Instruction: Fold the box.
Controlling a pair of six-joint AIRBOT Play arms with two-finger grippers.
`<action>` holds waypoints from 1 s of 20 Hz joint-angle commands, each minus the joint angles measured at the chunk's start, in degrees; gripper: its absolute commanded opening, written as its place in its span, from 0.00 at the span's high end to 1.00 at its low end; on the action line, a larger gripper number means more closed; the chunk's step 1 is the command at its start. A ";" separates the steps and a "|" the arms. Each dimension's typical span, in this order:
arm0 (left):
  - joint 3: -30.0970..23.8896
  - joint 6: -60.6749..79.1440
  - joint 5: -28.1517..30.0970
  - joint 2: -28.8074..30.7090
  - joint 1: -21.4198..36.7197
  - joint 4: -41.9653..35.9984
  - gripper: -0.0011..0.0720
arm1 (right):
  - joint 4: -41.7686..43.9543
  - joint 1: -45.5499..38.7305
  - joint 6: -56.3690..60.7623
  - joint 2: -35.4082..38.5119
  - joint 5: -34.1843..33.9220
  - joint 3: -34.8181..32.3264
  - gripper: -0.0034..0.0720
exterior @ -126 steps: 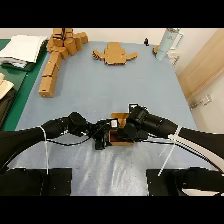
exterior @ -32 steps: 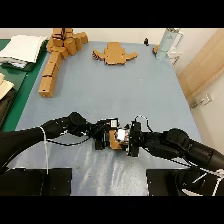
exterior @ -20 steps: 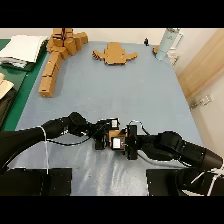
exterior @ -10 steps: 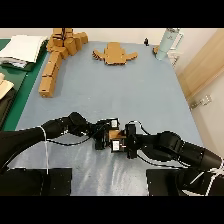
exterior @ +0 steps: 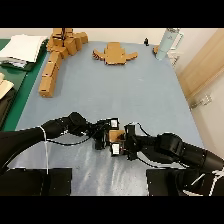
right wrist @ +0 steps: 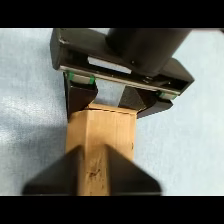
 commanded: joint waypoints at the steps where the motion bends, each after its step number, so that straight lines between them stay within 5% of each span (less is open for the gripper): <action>1: 0.00 0.11 -0.13 -0.02 0.04 0.04 0.27 | -0.98 0.02 0.07 0.26 -0.17 -0.04 0.70; 6: 0.00 0.11 -0.13 -0.02 0.04 0.04 0.27 | -0.98 0.02 0.04 1.81 -0.22 -0.04 0.62; 8: 0.00 0.11 -0.13 -0.02 0.04 0.07 0.27 | -0.50 0.02 0.07 2.32 -0.81 -0.04 0.31; 20: 0.00 0.09 -0.13 -0.02 0.04 0.04 0.27 | -3.58 0.02 0.11 -1.75 -0.57 -0.02 0.29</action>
